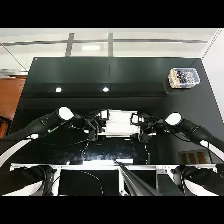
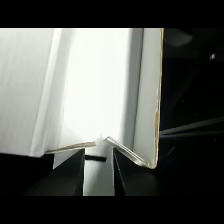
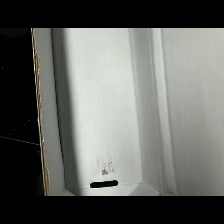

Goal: Fold the box and place the chain.

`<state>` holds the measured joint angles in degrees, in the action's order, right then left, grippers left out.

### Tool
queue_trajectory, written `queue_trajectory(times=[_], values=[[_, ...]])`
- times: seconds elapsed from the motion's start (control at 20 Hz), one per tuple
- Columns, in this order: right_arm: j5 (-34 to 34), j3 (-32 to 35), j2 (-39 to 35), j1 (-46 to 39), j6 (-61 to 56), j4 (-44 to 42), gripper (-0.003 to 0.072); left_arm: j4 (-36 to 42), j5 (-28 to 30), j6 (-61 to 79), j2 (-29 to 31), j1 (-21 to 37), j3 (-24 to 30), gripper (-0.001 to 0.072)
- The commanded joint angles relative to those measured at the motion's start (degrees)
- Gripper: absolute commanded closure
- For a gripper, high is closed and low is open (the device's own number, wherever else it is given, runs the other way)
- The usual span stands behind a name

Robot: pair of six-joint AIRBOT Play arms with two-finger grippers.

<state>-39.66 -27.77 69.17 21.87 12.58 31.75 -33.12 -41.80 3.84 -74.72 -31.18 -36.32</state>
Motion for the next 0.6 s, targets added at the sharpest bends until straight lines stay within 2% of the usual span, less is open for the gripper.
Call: queue_trajectory(times=[0.0, 0.3, 0.35, 0.4, 0.45, 0.5, 0.55], values=[[-0.02, 0.00, 0.02, 0.07, 0.00, 0.00, 0.0213, 7.89, -0.68, 1.68, -1.70, -0.09, 0.02, 0.0485], [0.00, 0.00, 0.02, 0.07, -0.02, -0.02, 0.0214, 8.04, -0.37, 2.23, -2.10, -0.28, -0.24, 0.0484], [0.00, -0.02, 0.02, 0.07, 0.00, -0.02, 0.0213, 8.04, -0.35, 2.23, -2.10, -0.28, -0.24, 0.0461], [0.00, 0.00, 0.02, 0.07, 0.00, 0.00, 0.0213, 8.07, -0.33, 2.21, -2.10, -0.28, -0.24, 0.0309], [0.00, 0.00, 0.02, 0.07, 0.00, 0.00, 0.0213, 8.04, -0.35, 2.21, -2.10, -0.28, -0.24, 0.0214], [0.00, 0.00, 0.02, 0.07, 0.00, 0.00, 0.0214, 8.04, -0.35, 2.23, -2.10, -0.28, -0.24, 0.0220], [0.00, -0.02, 0.02, 0.07, 0.00, 0.00, 0.0214, 8.04, -0.35, 2.21, -2.10, -0.28, -0.24, 0.0262]])
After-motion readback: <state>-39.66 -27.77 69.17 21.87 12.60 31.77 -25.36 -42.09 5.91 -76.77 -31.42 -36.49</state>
